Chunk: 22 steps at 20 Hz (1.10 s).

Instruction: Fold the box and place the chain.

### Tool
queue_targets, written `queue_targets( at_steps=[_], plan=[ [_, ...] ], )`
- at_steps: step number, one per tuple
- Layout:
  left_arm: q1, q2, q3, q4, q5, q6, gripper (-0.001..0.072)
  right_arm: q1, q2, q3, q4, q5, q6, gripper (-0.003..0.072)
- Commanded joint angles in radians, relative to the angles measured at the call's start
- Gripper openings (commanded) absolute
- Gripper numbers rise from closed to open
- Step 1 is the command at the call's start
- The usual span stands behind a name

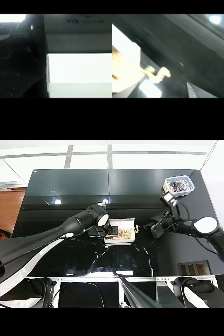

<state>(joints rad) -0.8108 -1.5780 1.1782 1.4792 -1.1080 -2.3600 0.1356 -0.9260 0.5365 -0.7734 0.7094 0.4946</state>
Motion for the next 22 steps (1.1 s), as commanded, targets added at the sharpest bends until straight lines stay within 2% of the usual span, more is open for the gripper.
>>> queue_targets(
  at_steps=[1,4,5,8,14,16,17,18,19,20,22],
  plan=[
    [0.001,0.0,0.0,0.0,0.0,0.0,0.0031,0.063,-0.084,-0.053,-0.061,-0.111,-0.314,0.0708],
    [0.001,0.0,0.0,0.001,0.0,0.0,0.0031,0.077,-0.232,-0.011,0.201,-0.057,-0.729,0.07],
    [0.001,0.0,0.0,0.001,0.0,0.0,0.0031,0.077,-0.272,0.014,0.215,-0.03,-0.774,0.07],
    [0.001,0.0,0.0,0.0,0.0,0.0,0.0031,0.076,-0.336,0.053,0.223,-0.049,-0.765,0.07],
    [0.001,0.0,0.0,0.0,0.0,0.0,0.0031,0.075,-0.37,0.053,0.223,-0.087,-0.732,0.0692],
    [0.001,0.0,0.0,0.0,0.0,0.0,0.0031,0.075,-0.37,0.053,0.223,-0.092,-0.698,0.0444],
    [0.001,0.0,0.0,0.0,0.0,0.0,0.0031,0.075,-0.37,0.053,0.223,-0.092,-0.69,0.0399],
    [0.001,0.0,0.0,0.0,0.0,0.0,0.0031,0.075,-0.37,0.053,0.223,-0.092,-0.689,0.0316],
    [0.001,0.0,0.0,0.0,0.0,0.0,0.0031,0.075,-0.368,0.053,0.223,-0.092,-0.689,0.0053],
    [0.001,0.0,0.0,0.0,0.0,0.0,0.0031,0.075,-0.365,0.053,0.223,-0.089,-0.679,0.002],
    [0.001,0.0,0.0,0.0,0.0,0.0,0.0031,0.075,-0.333,0.053,0.222,-0.083,-0.61,0.0019]
  ],
)
